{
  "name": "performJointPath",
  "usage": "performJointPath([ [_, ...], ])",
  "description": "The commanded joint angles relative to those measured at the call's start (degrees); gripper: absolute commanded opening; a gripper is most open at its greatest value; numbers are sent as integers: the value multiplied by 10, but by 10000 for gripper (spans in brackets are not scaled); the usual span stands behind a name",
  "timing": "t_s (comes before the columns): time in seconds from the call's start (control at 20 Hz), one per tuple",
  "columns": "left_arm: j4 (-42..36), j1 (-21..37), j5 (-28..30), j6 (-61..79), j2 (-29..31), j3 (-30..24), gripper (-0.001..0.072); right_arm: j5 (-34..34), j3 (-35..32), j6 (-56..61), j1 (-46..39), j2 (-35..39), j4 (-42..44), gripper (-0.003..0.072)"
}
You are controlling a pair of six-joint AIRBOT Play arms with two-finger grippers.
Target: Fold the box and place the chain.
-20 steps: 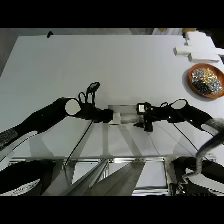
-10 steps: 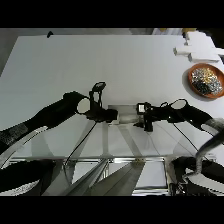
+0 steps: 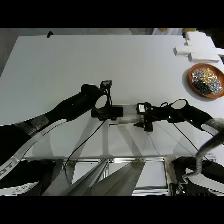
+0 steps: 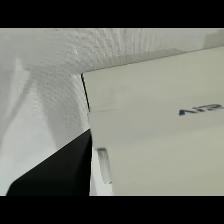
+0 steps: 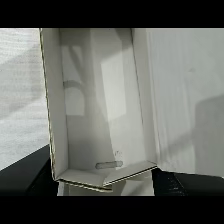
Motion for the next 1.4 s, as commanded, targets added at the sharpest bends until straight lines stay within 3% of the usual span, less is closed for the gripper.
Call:
performJointPath([
  [0.0,32,-14,-41,-64,-26,21,274,0,0,0,0,0,0,409],
  [0.15,64,-15,-76,-100,-30,21,274,0,0,0,0,0,0,409],
  [0.8,52,-19,-44,-129,-61,22,264,0,0,0,0,0,0,409],
  [0.85,52,-20,-44,-129,-62,22,214,0,0,0,0,0,0,409],
  [0.9,52,-20,-44,-129,-63,22,104,0,0,0,0,0,0,409],
  [0.95,52,-20,-44,-128,-63,22,68,0,0,0,0,0,0,409],
  [1.05,52,-20,-47,-127,-65,22,55,0,0,0,0,0,0,409],
  [1.1,52,-21,-54,-126,-67,22,5,0,0,0,0,0,0,409],
  [1.35,55,-23,-68,-121,-68,26,20,0,0,0,0,0,0,409],
])
